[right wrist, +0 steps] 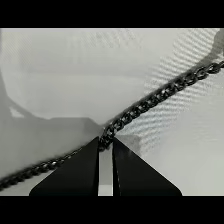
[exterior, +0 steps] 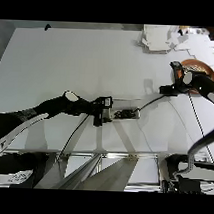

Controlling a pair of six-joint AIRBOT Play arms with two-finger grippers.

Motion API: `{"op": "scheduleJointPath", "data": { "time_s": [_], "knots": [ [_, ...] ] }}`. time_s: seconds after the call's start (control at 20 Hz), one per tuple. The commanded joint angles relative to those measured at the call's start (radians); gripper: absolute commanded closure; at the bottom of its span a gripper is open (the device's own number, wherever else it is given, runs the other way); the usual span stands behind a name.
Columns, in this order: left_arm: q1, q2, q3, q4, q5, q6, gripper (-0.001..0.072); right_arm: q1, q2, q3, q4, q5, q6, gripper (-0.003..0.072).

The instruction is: Fold the box and place the chain.

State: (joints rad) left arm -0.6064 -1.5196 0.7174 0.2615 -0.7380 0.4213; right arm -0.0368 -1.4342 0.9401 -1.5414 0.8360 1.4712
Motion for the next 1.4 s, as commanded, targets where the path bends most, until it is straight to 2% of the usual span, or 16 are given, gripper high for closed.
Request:
{"op": "scheduleJointPath", "data": {
  "time_s": [0.0,0.1,0.3,0.55,0.95,1.35],
  "knots": [
    [0.0,0.0,0.0,0.0,0.0,0.0,0.0455,0.0,0.097,0.001,-0.003,-0.001,-0.013,0.0669],
    [0.0,0.0,0.0,0.0,0.0,0.0,0.0455,0.0,0.174,0.001,0.013,0.021,-0.013,0.0669],
    [0.0,0.0,0.0,0.0,0.0,0.0,0.0455,0.019,0.352,0.001,0.19,0.031,-0.037,0.0669],
    [0.0,0.0,0.0,0.0,0.0,0.0,0.0455,0.154,0.535,0.001,0.188,0.148,-0.04,0.0669],
    [0.0,0.0,0.0,0.0,0.0,0.0,0.0455,0.39,0.692,0.001,0.206,0.272,-0.035,0.0669],
    [0.0,0.0,0.0,0.0,0.0,0.0,0.0455,0.43,0.823,0.001,0.272,0.294,-0.036,0.0669]
  ]
}}
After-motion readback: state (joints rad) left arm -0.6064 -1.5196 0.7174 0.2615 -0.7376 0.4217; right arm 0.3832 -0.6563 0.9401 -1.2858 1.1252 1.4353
